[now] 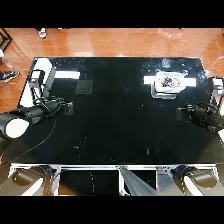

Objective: Fold the box and place the chain.

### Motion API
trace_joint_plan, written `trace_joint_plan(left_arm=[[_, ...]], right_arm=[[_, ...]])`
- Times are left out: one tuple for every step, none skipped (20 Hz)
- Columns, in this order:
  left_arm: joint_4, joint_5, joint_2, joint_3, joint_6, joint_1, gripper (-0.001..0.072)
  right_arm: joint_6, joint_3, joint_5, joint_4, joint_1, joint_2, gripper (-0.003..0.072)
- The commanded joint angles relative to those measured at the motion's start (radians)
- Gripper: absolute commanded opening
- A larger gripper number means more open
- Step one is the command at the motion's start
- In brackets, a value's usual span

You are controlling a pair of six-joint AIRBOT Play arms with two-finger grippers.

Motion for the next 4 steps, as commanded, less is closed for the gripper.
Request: trace_joint_plan(left_arm=[[0.009,0.016,0.000,-0.002,-0.001,0.000,0.0026],[0.010,0.016,-0.001,-0.002,-0.001,0.000,0.0026],[0.010,0.016,-0.001,-0.002,-0.001,0.000,0.0026],[0.010,0.016,-0.001,-0.002,-0.001,0.000,0.0025]], right_arm=[[-0.001,0.000,-0.001,0.000,0.000,0.000,0.0023],[-0.001,0.000,-0.001,0.000,0.000,0.000,0.0023],[-0.001,0.000,-0.001,0.000,0.000,0.000,0.0023],[-0.001,0.000,-0.001,0.000,0.000,0.000,0.0024]])
